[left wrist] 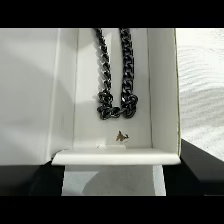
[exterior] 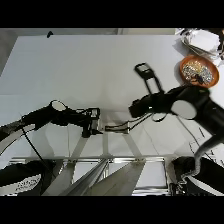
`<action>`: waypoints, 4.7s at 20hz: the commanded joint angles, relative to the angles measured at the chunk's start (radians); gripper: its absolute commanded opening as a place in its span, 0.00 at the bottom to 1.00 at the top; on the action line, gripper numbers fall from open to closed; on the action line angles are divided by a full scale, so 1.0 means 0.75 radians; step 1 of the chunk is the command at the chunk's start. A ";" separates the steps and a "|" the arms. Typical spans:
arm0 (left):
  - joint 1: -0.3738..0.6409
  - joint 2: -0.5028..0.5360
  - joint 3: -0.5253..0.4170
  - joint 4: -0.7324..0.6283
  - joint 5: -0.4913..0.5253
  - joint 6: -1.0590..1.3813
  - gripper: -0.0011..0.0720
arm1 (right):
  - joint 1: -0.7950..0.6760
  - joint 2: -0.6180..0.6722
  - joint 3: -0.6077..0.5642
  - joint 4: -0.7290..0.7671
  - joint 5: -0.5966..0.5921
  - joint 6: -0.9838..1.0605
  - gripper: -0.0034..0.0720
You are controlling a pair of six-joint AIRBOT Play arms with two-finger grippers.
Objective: Fold the box and place the chain.
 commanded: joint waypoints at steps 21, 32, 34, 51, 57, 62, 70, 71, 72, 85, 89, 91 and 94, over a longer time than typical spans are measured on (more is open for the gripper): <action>0.001 0.001 -0.001 0.001 -0.001 0.000 0.39 | -0.632 -0.547 0.003 -0.179 0.013 0.012 0.43; 0.001 0.001 -0.001 0.000 -0.001 0.000 0.39 | -0.632 -0.631 0.003 -0.185 -0.054 0.082 0.43; 0.001 0.001 -0.001 0.000 -0.001 0.000 0.39 | -0.632 -0.653 0.003 -0.186 -0.034 0.100 0.43; 0.001 0.001 -0.001 0.000 -0.001 0.000 0.39 | -0.631 -0.656 0.002 -0.184 -0.030 0.093 0.06; 0.001 0.001 -0.001 0.000 -0.001 0.000 0.39 | -0.630 -0.348 0.002 -0.167 0.019 0.009 0.06; 0.001 0.001 -0.001 0.001 -0.001 0.000 0.39 | -0.630 0.049 0.002 0.010 0.111 -0.115 0.06; 0.001 0.001 -0.001 0.000 -0.001 0.000 0.39 | -0.630 0.613 0.002 0.578 0.122 -0.396 0.06; 0.001 0.001 -0.001 0.000 -0.001 0.000 0.39 | -0.630 0.654 0.002 0.621 0.126 -0.402 0.06; 0.001 0.001 -0.001 0.000 -0.001 0.000 0.39 | -0.630 0.689 0.002 0.665 0.132 -0.422 0.06; 0.001 0.001 -0.001 0.000 -0.001 0.000 0.39 | -0.630 0.746 0.002 1.129 0.148 -0.752 0.06; 0.001 0.001 -0.001 0.000 -0.001 0.000 0.39 | -0.579 0.644 0.002 1.071 0.199 -0.862 0.06; 0.001 0.001 -0.001 0.000 -0.001 0.000 0.39 | -0.448 0.526 0.002 0.962 0.199 -0.869 0.06; 0.001 0.001 -0.001 0.000 -0.001 0.000 0.39 | -0.165 0.313 0.002 0.782 0.079 -0.877 0.06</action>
